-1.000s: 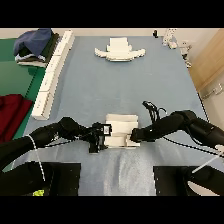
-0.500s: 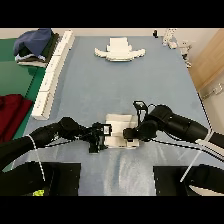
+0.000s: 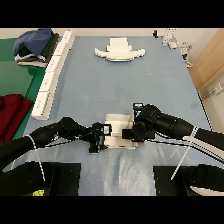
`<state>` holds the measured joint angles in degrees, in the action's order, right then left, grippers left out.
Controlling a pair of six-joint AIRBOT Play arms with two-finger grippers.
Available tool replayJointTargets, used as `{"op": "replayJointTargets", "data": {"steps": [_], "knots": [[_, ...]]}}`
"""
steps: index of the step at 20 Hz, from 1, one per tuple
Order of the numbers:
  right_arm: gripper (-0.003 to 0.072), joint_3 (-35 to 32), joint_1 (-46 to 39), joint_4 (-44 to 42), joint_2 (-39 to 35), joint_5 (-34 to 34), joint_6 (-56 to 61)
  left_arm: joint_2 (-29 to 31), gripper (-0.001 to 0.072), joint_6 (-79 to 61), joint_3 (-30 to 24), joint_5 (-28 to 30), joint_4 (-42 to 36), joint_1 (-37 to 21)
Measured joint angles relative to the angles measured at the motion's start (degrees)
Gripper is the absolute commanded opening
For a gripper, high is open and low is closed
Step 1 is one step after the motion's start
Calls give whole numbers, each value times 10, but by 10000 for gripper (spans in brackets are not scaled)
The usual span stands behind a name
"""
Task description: Fold the box.
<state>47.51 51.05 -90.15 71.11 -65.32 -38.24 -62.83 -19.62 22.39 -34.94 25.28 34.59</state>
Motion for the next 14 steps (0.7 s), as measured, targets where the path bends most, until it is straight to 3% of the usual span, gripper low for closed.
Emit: {"op": "replayJointTargets", "data": {"steps": [6,7,8,9,12,14], "knots": [[3,1,1,0,3,-1,3,0,521,-1,0,0,0,0],[59,1,1,0,3,-1,3,0,521,-1,0,0,0,0],[244,1,1,0,3,-1,3,0,521,-1,0,0,0,0],[375,1,1,-3,4,0,3,0,521,-1,0,0,0,0],[388,1,2,-5,2,-14,3,0,521,-1,0,0,0,0],[479,2,0,-5,-6,-31,3,0,521,-1,0,0,0,0]]}}
